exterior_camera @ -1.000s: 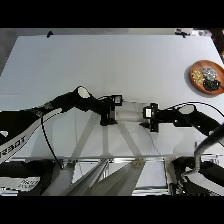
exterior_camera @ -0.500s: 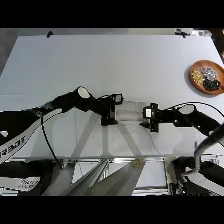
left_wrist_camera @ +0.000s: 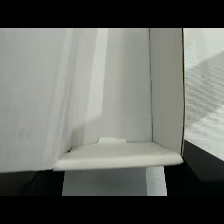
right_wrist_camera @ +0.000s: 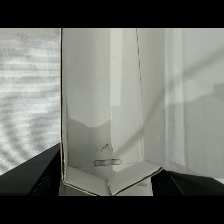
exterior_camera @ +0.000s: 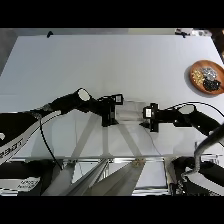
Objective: Fold the box and place the chain.
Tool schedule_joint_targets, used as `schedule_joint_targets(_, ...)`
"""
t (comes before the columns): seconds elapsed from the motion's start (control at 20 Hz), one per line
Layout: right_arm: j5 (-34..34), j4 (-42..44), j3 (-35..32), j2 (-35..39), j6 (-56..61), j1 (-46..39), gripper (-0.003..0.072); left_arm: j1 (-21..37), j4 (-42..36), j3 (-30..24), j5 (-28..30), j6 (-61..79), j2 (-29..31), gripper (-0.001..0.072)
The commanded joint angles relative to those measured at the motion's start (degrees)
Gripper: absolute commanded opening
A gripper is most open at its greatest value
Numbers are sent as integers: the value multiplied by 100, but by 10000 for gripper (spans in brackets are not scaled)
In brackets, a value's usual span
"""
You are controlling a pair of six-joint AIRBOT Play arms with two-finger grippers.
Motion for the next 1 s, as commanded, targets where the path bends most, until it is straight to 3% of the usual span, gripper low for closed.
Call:
schedule_joint_targets(0.0,2,2,-2,0,2,4,461,-13,439,-20,260,-282,118,397)
schedule_joint_targets(0.15,2,2,-2,0,2,4,461,-83,514,-87,236,66,254,510)
schedule_joint_targets(0.35,2,2,-2,0,2,4,461,-103,468,-249,175,713,376,516)
schedule_joint_targets(0.95,2,2,-2,0,2,4,461,-105,-896,-256,195,1097,369,517)
